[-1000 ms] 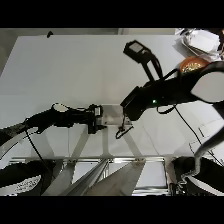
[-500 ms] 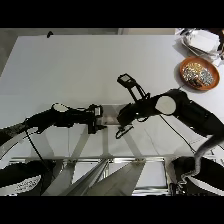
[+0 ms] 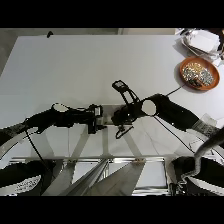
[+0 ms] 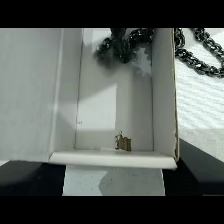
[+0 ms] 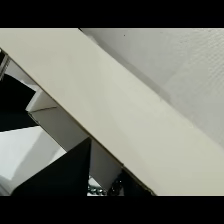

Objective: Fold the box and place the chain.

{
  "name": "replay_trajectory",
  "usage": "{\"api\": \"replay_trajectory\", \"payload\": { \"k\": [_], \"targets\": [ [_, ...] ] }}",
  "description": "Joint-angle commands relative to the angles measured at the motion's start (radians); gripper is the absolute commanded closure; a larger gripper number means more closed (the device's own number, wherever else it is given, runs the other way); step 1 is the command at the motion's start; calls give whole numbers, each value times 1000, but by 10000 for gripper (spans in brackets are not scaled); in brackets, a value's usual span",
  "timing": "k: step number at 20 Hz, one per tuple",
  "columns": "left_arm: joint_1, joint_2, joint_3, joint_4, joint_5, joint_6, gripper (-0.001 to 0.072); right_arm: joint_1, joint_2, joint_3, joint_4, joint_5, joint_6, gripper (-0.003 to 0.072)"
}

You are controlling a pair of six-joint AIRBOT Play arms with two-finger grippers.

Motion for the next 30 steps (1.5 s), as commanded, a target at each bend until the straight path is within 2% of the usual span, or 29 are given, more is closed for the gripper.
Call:
{"api": "replay_trajectory", "payload": {
  "k": [1, 7, 11, 17, 19, 23, 30],
  "targets": [
    [0, 1, 1, 0, 0, 0, 416, 2, -3, 0, 11, 7, 3, 445],
    [0, 1, 1, 0, 0, 0, 416, 2, 122, 2, -49, 188, 5, 446],
    [0, 1, 1, 0, 0, 0, 416, 14, 121, 1, -89, 352, 5, 447],
    [0, 1, 1, 0, 0, 0, 416, 96, 85, -69, -95, 256, 47, 442],
    [0, 1, 1, 0, 0, 0, 416, 104, 82, -116, -94, 163, 98, 347],
    [0, 1, 1, 0, 0, 0, 416, 104, 81, -151, -121, 17, 220, 346],
    [0, 1, 1, 0, 0, 0, 416, 152, 81, -156, -281, -8, 419, 372]
  ]
}}
